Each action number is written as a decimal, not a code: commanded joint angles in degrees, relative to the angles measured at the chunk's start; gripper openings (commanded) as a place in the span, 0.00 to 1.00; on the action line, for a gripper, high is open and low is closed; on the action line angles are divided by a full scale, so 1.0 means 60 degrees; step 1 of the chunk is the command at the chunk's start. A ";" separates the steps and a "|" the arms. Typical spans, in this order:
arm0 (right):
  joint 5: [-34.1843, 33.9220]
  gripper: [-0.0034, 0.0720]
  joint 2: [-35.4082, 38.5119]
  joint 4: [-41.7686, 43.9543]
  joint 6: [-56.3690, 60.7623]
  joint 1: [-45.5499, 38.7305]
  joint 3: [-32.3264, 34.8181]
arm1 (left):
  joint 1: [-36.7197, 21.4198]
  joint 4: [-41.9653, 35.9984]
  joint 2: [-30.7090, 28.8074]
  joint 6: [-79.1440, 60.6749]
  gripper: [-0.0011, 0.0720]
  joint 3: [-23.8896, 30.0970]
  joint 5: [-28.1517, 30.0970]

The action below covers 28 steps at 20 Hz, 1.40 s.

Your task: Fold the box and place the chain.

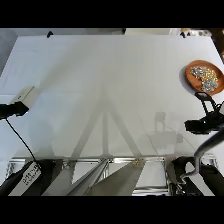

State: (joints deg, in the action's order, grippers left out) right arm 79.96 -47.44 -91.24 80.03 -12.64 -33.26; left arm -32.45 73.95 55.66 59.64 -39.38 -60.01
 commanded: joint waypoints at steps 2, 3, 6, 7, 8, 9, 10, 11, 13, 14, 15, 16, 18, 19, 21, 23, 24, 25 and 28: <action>0.0004 0.13 -0.0004 0.0004 0.0000 -0.0007 -0.0004 | 0.0000 0.0495 0.0102 0.0397 0.04 -0.0004 -0.1013; 0.0004 0.13 -0.0004 0.0004 0.0000 -0.0007 -0.0004 | 0.0000 0.0546 0.0106 0.0408 0.07 -0.0007 -0.1173; 0.0004 0.13 -0.0004 0.0004 0.0000 -0.0007 -0.0004 | 0.0000 0.0550 0.0109 0.0656 0.21 -0.0004 -0.1359; 0.0004 0.13 -0.0004 0.0000 0.0000 -0.0007 -0.0004 | 0.0000 0.0550 0.0106 0.0678 0.27 -0.0004 -0.1432; 0.0004 0.13 -0.0004 0.0004 0.0000 -0.0007 -0.0004 | 0.0000 0.0554 0.0106 0.0678 0.33 -0.0004 -0.1545; 0.0004 0.13 -0.0004 0.0004 0.0000 -0.0007 -0.0004 | 0.0000 0.0568 0.0106 0.0678 0.40 -0.0004 -0.1698; 0.0004 0.13 -0.0004 0.0004 0.0004 -0.0007 -0.0004 | 0.0000 0.0586 0.0106 0.0678 0.46 -0.0004 -0.1840; 0.0004 0.13 -0.0004 0.0004 0.0000 -0.0007 -0.0004 | 0.0000 0.0586 0.0106 0.0678 0.49 -0.0004 -0.1953; 0.0004 0.13 -0.0004 0.0004 0.0000 -0.0007 -0.0004 | 0.0000 0.0583 0.0106 0.0678 0.50 -0.0004 -0.2218; 0.0004 0.13 -0.0004 0.0004 0.0000 -0.0007 -0.0004 | 0.0000 0.0586 0.0095 0.0678 0.53 -0.0004 -0.2302; 0.0004 0.13 -0.0004 0.0004 0.0000 -0.0007 -0.0004 | 0.0007 0.0579 0.0084 0.0681 0.78 -0.0004 -0.2368; 0.0004 0.13 -0.0004 0.0004 0.0000 -0.0007 -0.0004 | 0.0011 0.0583 0.0051 0.0769 0.97 -0.0004 -0.2331; 0.0004 0.13 -0.0004 0.0004 0.0000 -0.0007 -0.0004 | 0.0011 0.0583 -0.0146 0.0849 0.97 -0.0007 -0.2135; 0.0004 0.13 -0.0004 0.0000 0.0004 -0.0007 -0.0004 | 0.0011 0.0590 -0.0262 0.0845 0.97 -0.0007 -0.2044; 0.0004 0.13 -0.0004 0.0004 0.0000 -0.0007 -0.0004 | 0.0095 0.0634 -0.0514 0.0845 0.97 -0.0007 -0.1934; 0.0004 0.13 -0.0004 0.0004 0.0000 -0.0007 -0.0004 | 0.0452 0.0812 -0.0834 0.0849 0.97 -0.0007 -0.1891; 0.0004 0.13 -0.0004 0.0000 0.0000 -0.0007 -0.0004 | 0.0645 0.0925 -0.1049 0.0849 0.97 -0.0007 -0.1891; 0.0004 0.13 -0.0004 0.0004 0.0000 -0.0007 -0.0004 | 0.0849 0.1024 -0.1315 0.0845 0.97 -0.0007 -0.1887; 0.0004 0.13 -0.0004 0.0004 0.0000 -0.0007 -0.0004 | 0.1537 0.1180 -0.2357 0.0849 0.97 -0.0007 -0.1657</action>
State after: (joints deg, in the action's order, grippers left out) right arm 79.96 -47.44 -91.24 80.03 -12.64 -33.26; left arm -26.46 79.85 46.28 64.71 -39.40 -71.18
